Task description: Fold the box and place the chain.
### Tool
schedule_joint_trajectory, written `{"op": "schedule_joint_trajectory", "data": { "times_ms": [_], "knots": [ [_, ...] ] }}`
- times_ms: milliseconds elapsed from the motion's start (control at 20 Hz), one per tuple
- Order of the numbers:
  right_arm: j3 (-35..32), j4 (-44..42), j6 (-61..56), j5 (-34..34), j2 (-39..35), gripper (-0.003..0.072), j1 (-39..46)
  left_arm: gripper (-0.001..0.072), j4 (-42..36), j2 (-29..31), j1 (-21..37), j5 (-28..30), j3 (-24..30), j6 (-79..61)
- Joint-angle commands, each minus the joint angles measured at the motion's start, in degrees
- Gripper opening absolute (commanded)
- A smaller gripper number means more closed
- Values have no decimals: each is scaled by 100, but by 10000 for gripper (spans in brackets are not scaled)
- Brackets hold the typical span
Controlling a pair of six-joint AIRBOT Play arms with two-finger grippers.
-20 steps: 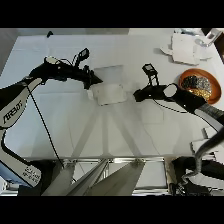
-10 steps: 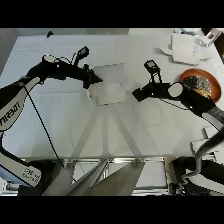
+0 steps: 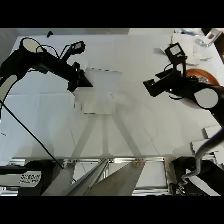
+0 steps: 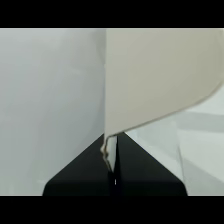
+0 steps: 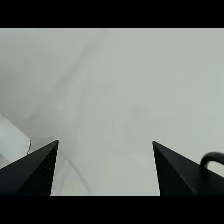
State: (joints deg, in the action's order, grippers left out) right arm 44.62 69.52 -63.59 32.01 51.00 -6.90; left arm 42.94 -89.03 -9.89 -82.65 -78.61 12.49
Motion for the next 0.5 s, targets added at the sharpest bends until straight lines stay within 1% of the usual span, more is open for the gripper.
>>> {"op": "schedule_joint_trajectory", "data": {
  "times_ms": [0,200,400,450],
  "knots": [
    [7,142,-111,20,-339,670,0,6,127,98,-260,295,170,-118],
    [7,144,-111,15,-337,669,0,5,-35,-240,-671,892,396,-144],
    [7,144,-109,15,-337,669,0,3,-756,-710,-772,1266,398,-404],
    [7,146,-109,15,-337,669,0,3,-822,-793,-772,1357,398,-516]
  ]
}}
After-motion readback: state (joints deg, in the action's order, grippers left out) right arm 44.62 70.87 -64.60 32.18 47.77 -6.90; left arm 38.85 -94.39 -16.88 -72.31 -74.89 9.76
